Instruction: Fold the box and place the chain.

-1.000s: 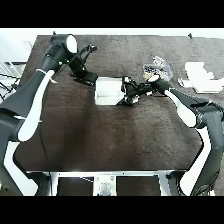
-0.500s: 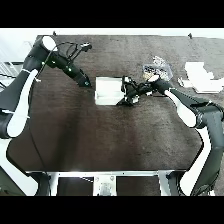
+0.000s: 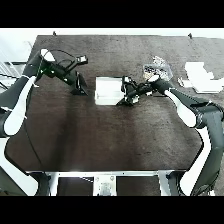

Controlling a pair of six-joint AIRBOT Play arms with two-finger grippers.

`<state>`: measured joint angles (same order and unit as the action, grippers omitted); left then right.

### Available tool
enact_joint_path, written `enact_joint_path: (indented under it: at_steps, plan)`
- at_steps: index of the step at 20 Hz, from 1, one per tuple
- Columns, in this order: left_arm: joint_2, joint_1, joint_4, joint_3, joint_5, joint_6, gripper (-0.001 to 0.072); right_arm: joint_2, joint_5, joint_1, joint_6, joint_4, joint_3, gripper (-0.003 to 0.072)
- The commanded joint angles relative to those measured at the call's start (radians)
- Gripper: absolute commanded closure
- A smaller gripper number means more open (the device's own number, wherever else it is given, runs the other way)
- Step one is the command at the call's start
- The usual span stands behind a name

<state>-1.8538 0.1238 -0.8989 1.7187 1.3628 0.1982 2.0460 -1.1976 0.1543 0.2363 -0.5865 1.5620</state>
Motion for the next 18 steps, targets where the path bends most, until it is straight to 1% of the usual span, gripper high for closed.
enact_joint_path:
  at_steps: [1, 2, 3, 4, 5, 6, 9, 10, 11, 13, 15, 16, 18]
  plan:
    - [0.0, -0.002, -0.034, -0.082, -0.125, -0.094, 0.0308, 0.0, 0.0, 0.001, 0.0, 0.0, 0.0, 0.0166]
    - [0.0, -0.002, -0.034, -0.091, -0.129, -0.079, 0.0219, 0.0, 0.0, 0.001, 0.0, 0.0, 0.0, 0.0166]
    - [0.0, -0.002, -0.019, -0.091, -0.132, -0.067, 0.017, 0.0, 0.0, 0.001, 0.0, 0.0, 0.0, 0.0166]
    - [-0.001, -0.001, 0.006, -0.092, -0.132, -0.069, 0.0167, 0.0, 0.0, 0.001, 0.0, 0.0, 0.0, 0.0166]
    - [-0.005, -0.002, 0.024, -0.099, -0.137, -0.108, 0.0046, 0.0, 0.0, 0.001, 0.0, 0.0, 0.0, 0.0166]
    - [-0.014, -0.003, 0.061, -0.113, -0.153, -0.159, -0.001, 0.0, 0.0, 0.001, 0.0, 0.0, 0.0, 0.0166]
    - [-0.062, -0.007, 0.174, -0.128, -0.144, -0.313, -0.001, 0.0, 0.0, 0.001, 0.0, 0.0, 0.0, 0.0166]
    - [-0.074, -0.007, 0.187, -0.128, -0.151, -0.33, -0.0009, 0.0, 0.0, 0.001, 0.0, 0.0, 0.0, 0.0166]
    - [-0.085, -0.007, 0.192, -0.129, -0.175, -0.331, 0.0008, 0.0, 0.0, 0.001, 0.0, 0.0, 0.0, 0.0166]
    - [-0.094, -0.007, 0.192, -0.129, -0.183, -0.327, 0.0019, 0.0, 0.0, 0.001, 0.0, 0.0, 0.0, 0.0166]
    - [-0.097, -0.007, 0.196, -0.129, -0.171, -0.353, 0.0015, 0.0, 0.0, 0.001, 0.0, 0.0, 0.0, 0.0166]
    - [-0.102, -0.007, 0.209, -0.134, -0.162, -0.397, -0.0009, 0.0, 0.0, 0.001, 0.0, 0.0, 0.0, 0.0166]
    - [-0.121, -0.007, 0.24, -0.138, -0.14, -0.463, -0.001, 0.0, 0.0, 0.001, 0.0, 0.0, 0.0, 0.0166]
